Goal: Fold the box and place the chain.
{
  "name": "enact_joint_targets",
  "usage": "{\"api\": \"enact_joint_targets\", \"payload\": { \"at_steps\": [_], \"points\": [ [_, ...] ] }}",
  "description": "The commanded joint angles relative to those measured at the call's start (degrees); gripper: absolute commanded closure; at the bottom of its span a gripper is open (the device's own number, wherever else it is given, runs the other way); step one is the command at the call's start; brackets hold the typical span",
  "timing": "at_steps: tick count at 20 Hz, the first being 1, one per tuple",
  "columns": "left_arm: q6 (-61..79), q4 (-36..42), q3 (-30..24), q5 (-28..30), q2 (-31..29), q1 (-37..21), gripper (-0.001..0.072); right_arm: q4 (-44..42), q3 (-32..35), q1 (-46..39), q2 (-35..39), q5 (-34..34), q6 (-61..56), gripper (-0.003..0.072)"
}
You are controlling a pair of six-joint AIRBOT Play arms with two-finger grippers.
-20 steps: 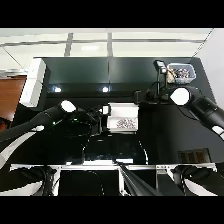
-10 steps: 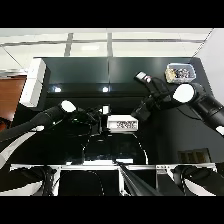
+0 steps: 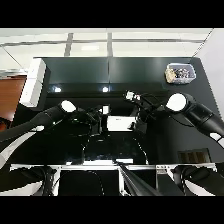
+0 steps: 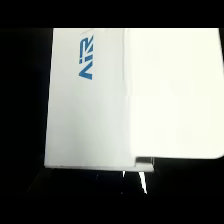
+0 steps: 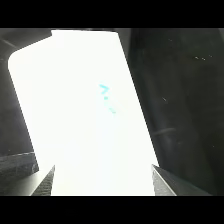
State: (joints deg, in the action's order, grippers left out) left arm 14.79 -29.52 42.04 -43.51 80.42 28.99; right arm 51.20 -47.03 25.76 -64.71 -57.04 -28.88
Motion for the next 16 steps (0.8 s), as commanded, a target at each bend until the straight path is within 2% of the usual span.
{"api": "enact_joint_targets", "payload": {
  "at_steps": [1,7,8,9,10,15,16],
  "points": [
    [0.0,0.0,0.0,0.0,0.0,0.0,0.0335,-1.4,0.8,0.2,0.0,0.6,3.5,-0.0018],
    [0.0,0.0,0.0,0.0,0.0,0.0,0.0335,0.1,0.8,0.2,0.0,2.2,3.6,-0.0016],
    [0.0,0.0,0.0,0.0,0.0,0.0,0.0335,0.3,0.8,0.2,0.0,2.1,3.6,0.0168],
    [0.0,0.0,0.0,0.0,0.0,0.0,0.0335,0.3,0.8,0.2,0.0,1.9,3.4,0.0399],
    [0.0,0.0,0.0,0.0,0.0,0.0,0.0335,0.2,0.8,0.2,0.0,1.7,3.4,0.0448],
    [0.0,0.0,0.0,0.0,0.0,0.0,0.0335,0.2,0.8,0.2,0.0,1.7,3.2,0.0448],
    [0.0,0.0,0.0,0.0,0.0,0.0,0.0335,0.2,0.8,0.2,0.0,1.7,3.2,0.0427]
  ]
}}
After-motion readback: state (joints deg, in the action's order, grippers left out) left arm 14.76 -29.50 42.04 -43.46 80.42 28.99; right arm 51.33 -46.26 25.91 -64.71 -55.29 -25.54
